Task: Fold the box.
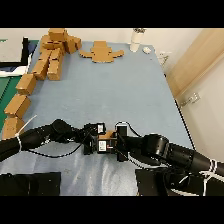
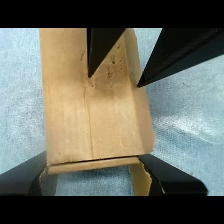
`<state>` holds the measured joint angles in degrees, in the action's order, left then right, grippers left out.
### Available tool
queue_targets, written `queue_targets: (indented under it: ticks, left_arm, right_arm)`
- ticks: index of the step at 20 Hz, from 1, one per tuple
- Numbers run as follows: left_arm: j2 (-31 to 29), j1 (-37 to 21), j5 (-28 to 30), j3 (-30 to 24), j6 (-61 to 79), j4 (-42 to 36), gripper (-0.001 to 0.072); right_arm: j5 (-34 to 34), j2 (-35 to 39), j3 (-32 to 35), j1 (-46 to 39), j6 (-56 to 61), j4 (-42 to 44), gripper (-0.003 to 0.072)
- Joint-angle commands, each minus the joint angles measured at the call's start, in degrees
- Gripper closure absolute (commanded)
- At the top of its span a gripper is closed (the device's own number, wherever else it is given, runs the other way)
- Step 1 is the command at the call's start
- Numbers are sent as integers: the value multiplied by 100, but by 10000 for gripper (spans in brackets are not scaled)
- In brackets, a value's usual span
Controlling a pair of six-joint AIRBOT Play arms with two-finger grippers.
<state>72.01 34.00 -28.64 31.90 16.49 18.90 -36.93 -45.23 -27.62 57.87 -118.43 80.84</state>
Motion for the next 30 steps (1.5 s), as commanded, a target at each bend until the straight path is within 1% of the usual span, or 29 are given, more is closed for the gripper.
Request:
queue_targets:
  ticks: [1,24,30]
  left_arm:
    - [2,-4,0,0,2,0,96]
    - [2,-4,11,0,2,0,98]
    - [2,-4,26,0,2,0,99]
  right_arm:
    - [-4,0,-4,2,57,37,307]
    - [-4,-4,-11,2,59,61,307]
    - [-28,-7,-160,0,107,63,307]
